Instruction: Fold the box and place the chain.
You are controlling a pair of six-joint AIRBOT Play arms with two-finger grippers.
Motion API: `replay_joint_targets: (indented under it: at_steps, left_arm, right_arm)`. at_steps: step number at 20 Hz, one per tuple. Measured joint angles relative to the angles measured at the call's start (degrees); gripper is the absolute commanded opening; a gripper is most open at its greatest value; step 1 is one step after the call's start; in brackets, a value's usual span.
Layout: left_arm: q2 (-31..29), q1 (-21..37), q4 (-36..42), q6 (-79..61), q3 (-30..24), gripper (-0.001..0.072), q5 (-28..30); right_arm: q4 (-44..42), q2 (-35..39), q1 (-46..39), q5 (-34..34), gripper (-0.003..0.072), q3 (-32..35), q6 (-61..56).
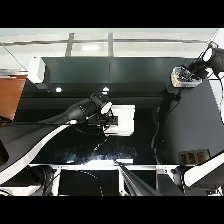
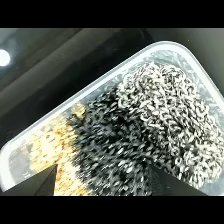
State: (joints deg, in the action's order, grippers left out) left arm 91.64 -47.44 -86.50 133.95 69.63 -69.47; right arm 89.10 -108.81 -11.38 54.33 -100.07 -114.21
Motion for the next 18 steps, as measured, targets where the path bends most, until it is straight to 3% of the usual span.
replay_joint_targets:
  at_steps: [3,4,5,7,12,18]
  left_arm:
    - [0.0,0.0,0.0,0.0,0.0,0.0027,0.0]
    - [0.0,0.0,0.0,0.0,0.0,0.0027,0.0]
    - [0.0,0.0,0.0,0.0,0.0,0.0027,0.0]
    - [0.0,0.0,0.0,0.0,0.0,0.0027,0.0]
    - [0.0,0.0,0.0,0.0,0.0,0.0027,0.0]
    - [0.0,0.0,0.1,0.0,0.0,0.0027,-0.1]
  right_arm:
    - [0.3,-2.4,-0.3,0.2,0.0623,-1.2,0.2]
    - [0.4,-3.1,-0.3,0.2,0.0590,-1.4,0.3]
    - [0.6,-3.6,-0.4,-0.1,0.0461,-1.6,0.5]
    - [0.9,-4.4,-0.4,-0.1,0.0005,-1.7,0.4]
    - [0.7,-3.3,-0.5,3.7,0.0012,-2.9,2.8]
    - [-0.2,6.8,-0.4,5.2,0.0012,-3.5,11.1]
